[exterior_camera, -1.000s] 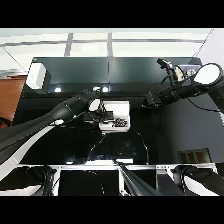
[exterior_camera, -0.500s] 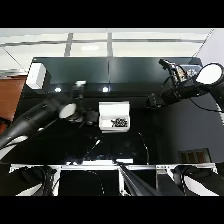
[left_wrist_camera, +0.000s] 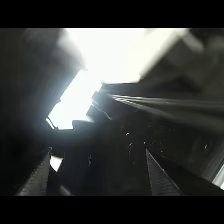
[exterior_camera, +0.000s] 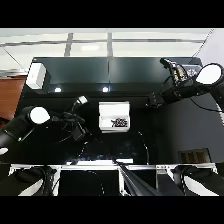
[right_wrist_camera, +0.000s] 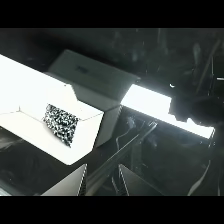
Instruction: Fold the box and place the chain.
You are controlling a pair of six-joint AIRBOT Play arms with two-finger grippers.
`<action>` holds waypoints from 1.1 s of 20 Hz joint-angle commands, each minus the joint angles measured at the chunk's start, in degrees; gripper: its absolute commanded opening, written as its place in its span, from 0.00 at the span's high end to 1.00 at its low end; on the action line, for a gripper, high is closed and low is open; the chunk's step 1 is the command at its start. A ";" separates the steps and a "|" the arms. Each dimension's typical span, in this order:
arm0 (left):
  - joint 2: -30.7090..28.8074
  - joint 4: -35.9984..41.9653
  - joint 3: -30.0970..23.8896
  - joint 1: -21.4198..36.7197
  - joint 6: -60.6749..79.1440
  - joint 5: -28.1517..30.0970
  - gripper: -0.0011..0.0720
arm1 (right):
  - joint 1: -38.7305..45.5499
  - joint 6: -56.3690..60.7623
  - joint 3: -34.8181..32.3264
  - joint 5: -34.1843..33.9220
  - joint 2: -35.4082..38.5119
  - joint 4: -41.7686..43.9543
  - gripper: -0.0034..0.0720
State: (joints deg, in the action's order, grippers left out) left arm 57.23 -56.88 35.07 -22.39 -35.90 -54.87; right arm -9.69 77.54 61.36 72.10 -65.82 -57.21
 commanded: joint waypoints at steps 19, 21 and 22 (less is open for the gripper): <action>22.53 25.14 4.00 3.80 49.68 3.85 0.01 | -0.07 0.00 0.04 -3.15 0.02 -0.04 0.62; 22.82 26.93 4.15 3.78 49.66 4.31 0.01 | -0.07 -0.07 0.04 -3.26 0.02 -0.04 0.62; 23.26 26.77 4.52 3.45 49.57 4.24 0.01 | -0.15 -0.31 0.04 -3.30 0.02 -0.07 0.62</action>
